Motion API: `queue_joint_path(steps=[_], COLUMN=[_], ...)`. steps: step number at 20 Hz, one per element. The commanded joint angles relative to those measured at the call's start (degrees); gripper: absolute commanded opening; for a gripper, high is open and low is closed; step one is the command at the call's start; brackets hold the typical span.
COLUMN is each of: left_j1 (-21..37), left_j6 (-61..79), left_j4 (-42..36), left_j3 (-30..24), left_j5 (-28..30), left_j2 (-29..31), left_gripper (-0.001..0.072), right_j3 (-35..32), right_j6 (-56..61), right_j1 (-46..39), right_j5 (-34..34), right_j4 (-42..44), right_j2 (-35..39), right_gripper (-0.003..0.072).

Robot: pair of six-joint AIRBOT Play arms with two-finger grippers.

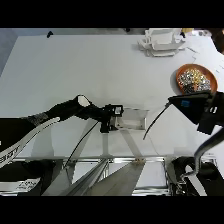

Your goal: Fold the box and place the chain.

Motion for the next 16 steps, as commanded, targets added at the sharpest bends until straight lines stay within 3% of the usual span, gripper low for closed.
queue_joint_path(steps=[1, 6, 16], left_j1=[0.07, 0.07, 0.07], left_j6=[0.00, 0.00, 0.00], left_j4=[0.00, 0.00, 0.00], left_j3=[0.04, 0.04, 0.04], left_j5=[0.00, 0.00, 0.00], left_j2=[0.04, 0.04, 0.04], left_gripper=[0.0148, 0.0148, 0.0148], right_j3=[-5.77, -8.04, -8.04], right_j6=[-0.09, 0.52, 0.59], right_j1=[5.33, 11.50, 11.76], right_j5=[-6.43, -17.18, -15.43], right_j4=[0.07, -2.43, -0.74], right_j2=[0.00, -0.31, -0.39], right_gripper=[0.0017, 0.0017, 0.0017])
